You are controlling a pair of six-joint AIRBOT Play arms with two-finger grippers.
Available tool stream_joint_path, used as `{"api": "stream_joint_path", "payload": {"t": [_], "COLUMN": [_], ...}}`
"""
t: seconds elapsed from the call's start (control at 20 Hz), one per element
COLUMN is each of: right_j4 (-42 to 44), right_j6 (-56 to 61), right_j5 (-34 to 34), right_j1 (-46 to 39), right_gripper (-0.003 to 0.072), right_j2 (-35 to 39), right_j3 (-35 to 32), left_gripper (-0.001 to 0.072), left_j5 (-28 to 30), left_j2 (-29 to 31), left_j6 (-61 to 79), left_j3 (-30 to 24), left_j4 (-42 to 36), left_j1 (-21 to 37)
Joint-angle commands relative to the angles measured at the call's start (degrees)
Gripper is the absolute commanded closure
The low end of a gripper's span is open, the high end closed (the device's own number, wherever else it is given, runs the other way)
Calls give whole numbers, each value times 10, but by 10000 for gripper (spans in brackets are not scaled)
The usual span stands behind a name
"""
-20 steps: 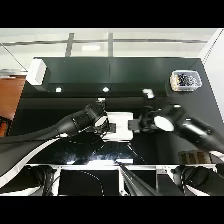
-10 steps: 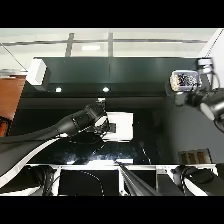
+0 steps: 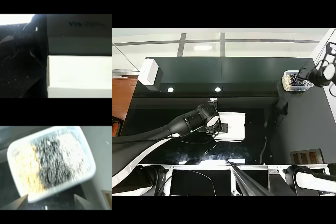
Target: Fold the box and place the chain.
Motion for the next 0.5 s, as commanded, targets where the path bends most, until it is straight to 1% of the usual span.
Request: {"api": "stream_joint_path", "payload": {"t": [0.0,0.15,0.25,0.4,0.45], "right_j4": [36,37,38,38,36], "right_j6": [-27,-27,-27,-27,-27], "right_j5": [34,39,43,44,44], "right_j1": [-16,-18,-19,-20,-21], "right_gripper": [106,106,124,125,182], "right_j2": [-132,-191,-213,-228,-232], "right_j3": [120,162,168,168,168], "left_gripper": [682,682,682,681,682], "left_j5": [-1,-1,-1,-1,-1], "left_j2": [0,0,0,0,0], "left_j6": [0,0,0,0,0], "left_j3": [0,0,0,0,0], "left_j4": [0,0,0,0,0], "left_j1": [0,0,0,0,0]}}
